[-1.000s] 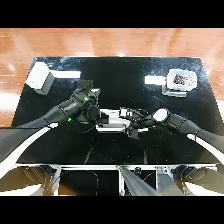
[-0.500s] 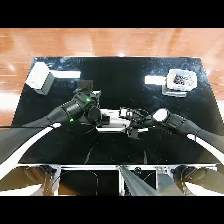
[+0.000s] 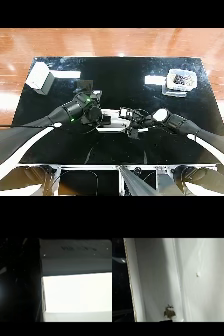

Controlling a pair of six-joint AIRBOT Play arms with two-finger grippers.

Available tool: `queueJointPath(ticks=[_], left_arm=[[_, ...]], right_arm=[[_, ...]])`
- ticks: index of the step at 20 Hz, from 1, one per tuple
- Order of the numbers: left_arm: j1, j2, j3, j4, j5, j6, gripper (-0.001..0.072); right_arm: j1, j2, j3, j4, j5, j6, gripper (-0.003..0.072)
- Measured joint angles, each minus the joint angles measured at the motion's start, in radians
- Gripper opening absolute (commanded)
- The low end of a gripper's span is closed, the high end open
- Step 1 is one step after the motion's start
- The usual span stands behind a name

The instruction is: Fold the box and place the chain.

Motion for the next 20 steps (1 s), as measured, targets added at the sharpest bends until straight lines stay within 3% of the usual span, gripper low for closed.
queueJointPath(ticks=[3,4,5,8,17,18,20], left_arm=[[0.0,0.0,0.0,-0.003,0.0,0.0,0.0306],[0.0,0.0,0.0,-0.003,0.0,0.0,0.0244],[0.0,0.0,0.0,-0.003,0.0,0.0,0.0112],[-0.001,0.0,0.0,0.0,0.005,0.0,0.0022],[-0.007,0.0,0.0,-0.014,0.0,0.014,0.0024],[-0.008,0.0,0.0,-0.017,0.001,0.015,0.0058],[-0.008,0.0,-0.001,-0.029,0.002,0.02,0.0382]], right_arm=[[0.0,0.0,0.0,0.0,0.0,0.0,0.0538],[0.0,0.0,0.0,0.0,0.0,0.0,0.0538],[0.0,0.0,0.0,0.0,0.0,0.0,0.0538],[0.0,0.0,0.0,0.001,0.0,0.0,0.0538],[0.0,0.001,0.0,-0.002,0.0,-0.001,0.0538],[0.0,0.001,0.0,-0.002,0.0,-0.002,0.0537],[0.0,0.001,0.0,-0.003,0.0,-0.004,0.0538]])
